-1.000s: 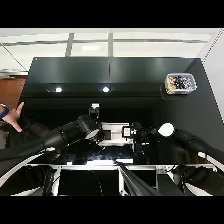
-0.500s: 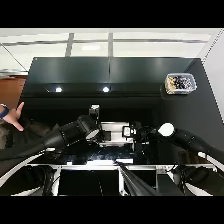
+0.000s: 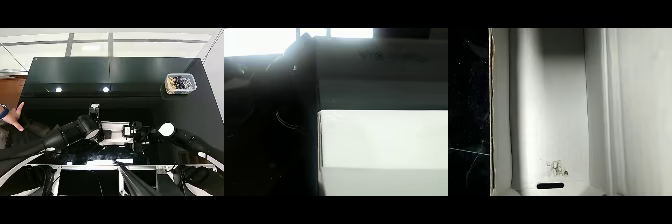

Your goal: Fold the box and place the chain.

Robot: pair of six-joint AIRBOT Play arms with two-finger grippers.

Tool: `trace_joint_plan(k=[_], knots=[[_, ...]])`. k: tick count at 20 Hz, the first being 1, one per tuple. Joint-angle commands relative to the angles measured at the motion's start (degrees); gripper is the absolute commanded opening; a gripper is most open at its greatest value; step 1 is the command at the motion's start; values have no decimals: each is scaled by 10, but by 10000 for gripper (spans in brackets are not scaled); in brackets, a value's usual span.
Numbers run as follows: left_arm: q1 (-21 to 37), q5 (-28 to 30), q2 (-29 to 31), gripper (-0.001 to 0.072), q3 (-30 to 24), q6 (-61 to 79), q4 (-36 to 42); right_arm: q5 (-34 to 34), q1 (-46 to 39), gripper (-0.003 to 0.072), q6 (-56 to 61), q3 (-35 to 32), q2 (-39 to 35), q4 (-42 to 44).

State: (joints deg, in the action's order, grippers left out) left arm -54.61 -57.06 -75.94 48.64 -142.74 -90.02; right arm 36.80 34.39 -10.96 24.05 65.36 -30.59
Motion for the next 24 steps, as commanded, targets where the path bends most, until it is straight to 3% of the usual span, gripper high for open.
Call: trace_joint_plan(k=[1, 3, 4, 7, 11, 16, 18, 21, 22, 23, 24], knots=[[0, 6, 0, 30, 0, -2, 0, 1, 0, 544, 0, 0, 0, 0], [0, -5, 2, 30, 0, -2, -1, 2, 0, 564, 5, 0, -1, 0], [1, -13, 7, 30, 0, -2, -5, 5, 0, 720, 11, 0, -5, 0], [14, -39, 23, 30, -1, 1, -8, 7, 0, 720, 35, 2, -39, -22], [27, -36, 34, 29, -24, 23, -8, 60, 0, 718, 87, 12, -88, -151], [29, -1, 33, 30, -44, 36, 3, 58, 0, 710, 77, 12, -81, -146], [29, -1, 33, 30, -44, 44, 3, 49, 2, 542, 55, 12, -72, -101], [29, -2, 33, 30, -44, 46, 3, 29, 18, 543, 44, 12, -52, -84], [29, -2, 33, 30, -44, 46, 3, 25, 23, 498, 45, 12, -49, -80], [29, -2, 33, 30, -44, 45, 3, 24, 28, 369, 51, 12, -47, -72], [29, -2, 33, 30, -44, 45, 3, 22, 33, 359, 56, 12, -46, -64]])
